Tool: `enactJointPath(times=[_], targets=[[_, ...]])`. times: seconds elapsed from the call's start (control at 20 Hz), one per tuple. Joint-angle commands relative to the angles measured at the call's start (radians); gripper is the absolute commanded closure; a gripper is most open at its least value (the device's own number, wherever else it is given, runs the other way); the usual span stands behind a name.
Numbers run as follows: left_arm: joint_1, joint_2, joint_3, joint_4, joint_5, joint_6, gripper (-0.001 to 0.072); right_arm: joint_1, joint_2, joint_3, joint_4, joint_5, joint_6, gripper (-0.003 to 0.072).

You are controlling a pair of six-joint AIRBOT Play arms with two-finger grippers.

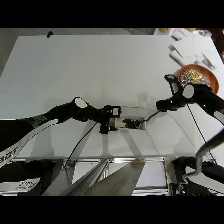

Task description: Fold the box and place the chain.

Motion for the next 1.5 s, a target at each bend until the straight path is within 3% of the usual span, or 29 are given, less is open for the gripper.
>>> enactJointPath(times=[0.0, 0.35, 0.45, 0.65, 0.95, 1.45], targets=[[0.0, 0.001, 0.0, 0.0, 0.0, 0.0, 0.062, -0.001, -0.023, -0.001, -0.009, 0.001, 0.025, 0.0393], [0.0, 0.001, 0.0, 0.0, 0.0, 0.0, 0.0621, -0.001, -0.024, -0.001, -0.02, 0.004, 0.025, 0.0535], [0.0, 0.001, 0.0, 0.0, 0.0, 0.0, 0.0621, -0.001, -0.023, -0.001, -0.019, 0.021, 0.024, 0.067], [0.0, 0.001, 0.0, 0.0, 0.0, 0.0, 0.0621, -0.001, 0.031, -0.001, -0.019, 0.055, 0.021, 0.067], [0.0, 0.001, 0.0, 0.0, 0.0, 0.0, 0.0621, -0.001, 0.238, -0.001, 0.038, 0.122, 0.018, 0.067], [0.0, 0.001, 0.0, 0.0, 0.0, 0.0, 0.0621, 0.06, 0.592, -0.001, 0.397, 0.255, -0.133, 0.067]])
